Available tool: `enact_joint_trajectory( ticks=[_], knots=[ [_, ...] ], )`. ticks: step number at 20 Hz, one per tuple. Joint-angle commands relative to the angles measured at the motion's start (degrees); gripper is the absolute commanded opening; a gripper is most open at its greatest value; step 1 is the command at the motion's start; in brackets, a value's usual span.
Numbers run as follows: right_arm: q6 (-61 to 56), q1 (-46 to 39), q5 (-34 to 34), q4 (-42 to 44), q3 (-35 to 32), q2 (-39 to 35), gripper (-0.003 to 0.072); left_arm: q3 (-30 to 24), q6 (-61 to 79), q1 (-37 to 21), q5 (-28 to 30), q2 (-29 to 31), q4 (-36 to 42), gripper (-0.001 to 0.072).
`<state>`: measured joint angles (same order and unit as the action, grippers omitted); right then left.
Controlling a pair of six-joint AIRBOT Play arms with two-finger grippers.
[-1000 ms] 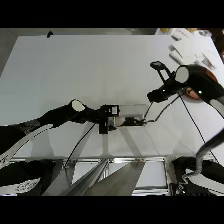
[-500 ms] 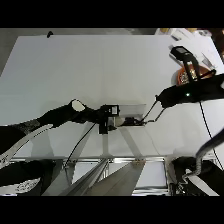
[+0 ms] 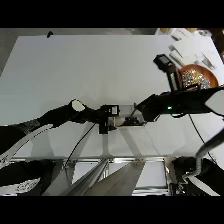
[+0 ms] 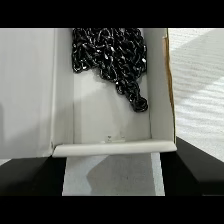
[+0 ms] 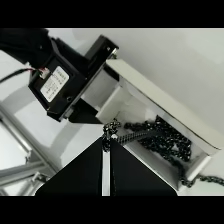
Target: Fold the box and place the chain.
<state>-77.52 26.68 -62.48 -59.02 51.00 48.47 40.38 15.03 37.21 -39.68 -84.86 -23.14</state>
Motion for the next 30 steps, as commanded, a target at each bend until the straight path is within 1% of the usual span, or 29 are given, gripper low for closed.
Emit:
enact_joint_trajectory(
  ticks=[1, 4, 5, 6, 8, 10, 12, 13, 15, 17, 18, 20, 22, 23, 24, 26, 27, 30],
  knots=[
    [0.15, 3.85, 4.33, -0.61, -3.96, 3.54, 0.0017, -0.02, 0.00, 0.02, -0.02, 0.04, -0.02, 0.0322],
    [0.24, 6.38, 5.29, -1.81, -4.70, 9.22, 0.0019, -0.02, 0.00, 0.02, 0.00, 0.04, -0.02, 0.0322],
    [0.31, 7.08, 5.29, -1.81, -4.70, 10.62, 0.0053, -0.02, 0.00, 0.02, 0.00, 0.04, -0.02, 0.0322],
    [1.20, 7.65, 5.29, -1.81, -4.70, 11.67, 0.0116, -0.02, 0.00, 0.02, 0.00, 0.04, -0.02, 0.0322],
    [1.53, 7.63, 5.14, -1.97, -4.42, 12.07, 0.0140, -0.02, 0.00, 0.02, 0.00, 0.04, -0.02, 0.0322],
    [1.55, 5.40, 1.90, -2.38, -1.51, 12.07, 0.0196, -0.02, 0.00, 0.02, 0.00, 0.04, 0.00, 0.0322],
    [1.53, 0.83, -3.15, -2.99, 3.63, 12.07, 0.0194, -0.02, 0.00, 0.02, 0.00, 0.04, -0.02, 0.0322],
    [1.53, -1.75, -5.70, -3.61, 6.05, 12.02, 0.0161, -0.02, 0.00, 0.02, 0.00, 0.04, 0.00, 0.0322],
    [0.57, -6.97, -9.79, -4.98, 8.90, 11.67, 0.0021, -0.02, 0.00, 0.02, 0.00, 0.04, -0.02, 0.0322],
    [-0.66, -11.08, -12.04, -6.10, 8.92, 11.32, 0.0016, -0.02, 0.00, 0.02, 0.00, 0.04, 0.00, 0.0321],
    [-1.42, -12.37, -13.05, -8.68, 8.79, 11.32, 0.0015, -0.02, 0.00, 0.02, 0.00, 0.04, -0.02, 0.0322],
    [-5.79, -13.75, -13.62, -17.11, 7.50, 11.32, 0.0015, -0.02, 0.00, 0.02, 0.00, 0.04, 0.00, 0.0322],
    [-9.16, -14.19, -12.02, -23.28, 3.93, 11.39, 0.0016, -0.02, 0.00, 0.02, 0.00, 0.04, -0.02, 0.0322],
    [-9.75, -14.19, -10.56, -24.11, 1.46, 11.47, 0.0016, -0.02, 0.00, 0.02, -0.02, 0.04, -0.02, 0.0322],
    [-9.84, -14.19, -8.87, -23.89, -1.01, 11.61, 0.0034, -0.02, 0.00, 0.02, 0.02, 0.04, -0.02, 0.0322],
    [-12.33, -14.19, -5.46, -23.87, -5.97, 12.04, 0.0250, -0.02, 0.00, 0.02, 0.00, 0.04, -0.02, 0.0322],
    [-12.79, -14.19, -4.00, -23.91, -8.04, 12.33, 0.0265, -0.02, 0.00, 0.02, 0.00, 0.04, -0.02, 0.0322],
    [-14.27, -14.19, 0.52, -23.82, -12.48, 12.98, 0.0265, -0.02, 0.00, 0.02, 0.00, 0.04, 0.00, 0.0322]
  ],
)
